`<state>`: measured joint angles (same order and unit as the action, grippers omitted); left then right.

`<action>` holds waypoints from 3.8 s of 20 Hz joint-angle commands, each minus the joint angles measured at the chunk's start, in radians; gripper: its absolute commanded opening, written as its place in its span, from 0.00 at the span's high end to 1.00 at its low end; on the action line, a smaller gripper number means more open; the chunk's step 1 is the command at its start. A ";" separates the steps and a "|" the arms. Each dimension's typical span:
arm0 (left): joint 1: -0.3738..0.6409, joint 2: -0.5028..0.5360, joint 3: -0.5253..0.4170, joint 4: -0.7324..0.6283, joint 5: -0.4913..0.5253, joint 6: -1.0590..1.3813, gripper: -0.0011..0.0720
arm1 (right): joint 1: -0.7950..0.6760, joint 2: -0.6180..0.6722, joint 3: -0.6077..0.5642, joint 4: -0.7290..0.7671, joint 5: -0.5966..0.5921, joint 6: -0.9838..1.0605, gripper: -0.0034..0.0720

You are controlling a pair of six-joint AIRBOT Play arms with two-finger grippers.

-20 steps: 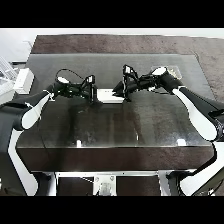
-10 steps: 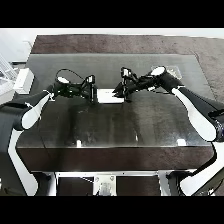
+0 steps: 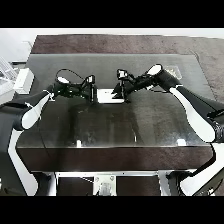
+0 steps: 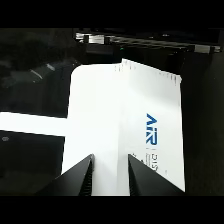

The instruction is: Fold the box and place the chain.

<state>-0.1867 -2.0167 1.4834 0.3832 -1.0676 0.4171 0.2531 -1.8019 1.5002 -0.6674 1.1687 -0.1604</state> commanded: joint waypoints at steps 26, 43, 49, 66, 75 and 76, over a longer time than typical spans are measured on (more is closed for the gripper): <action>0.001 0.000 0.000 0.001 0.000 -0.001 0.37 | 0.002 0.019 -0.011 -0.014 -0.010 0.026 0.76; 0.001 0.000 0.000 0.001 0.000 -0.001 0.37 | 0.009 0.013 -0.011 -0.027 -0.054 0.025 0.59; 0.001 0.000 0.000 0.001 0.000 -0.001 0.37 | 0.014 0.013 -0.011 -0.026 -0.054 0.025 0.58; 0.001 0.000 0.000 0.001 0.001 -0.001 0.37 | 0.003 0.055 -0.121 0.092 -0.127 -0.035 0.56; 0.001 0.000 0.000 0.001 0.001 -0.001 0.37 | 0.001 0.055 -0.164 0.156 -0.145 -0.100 0.56; 0.001 0.000 0.000 0.001 0.001 -0.001 0.37 | 0.001 0.055 -0.164 0.156 -0.155 -0.109 0.57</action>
<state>-0.1867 -2.0167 1.4834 0.3836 -1.0668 0.4160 0.2527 -1.7473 1.3437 -0.5240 1.0294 -0.2440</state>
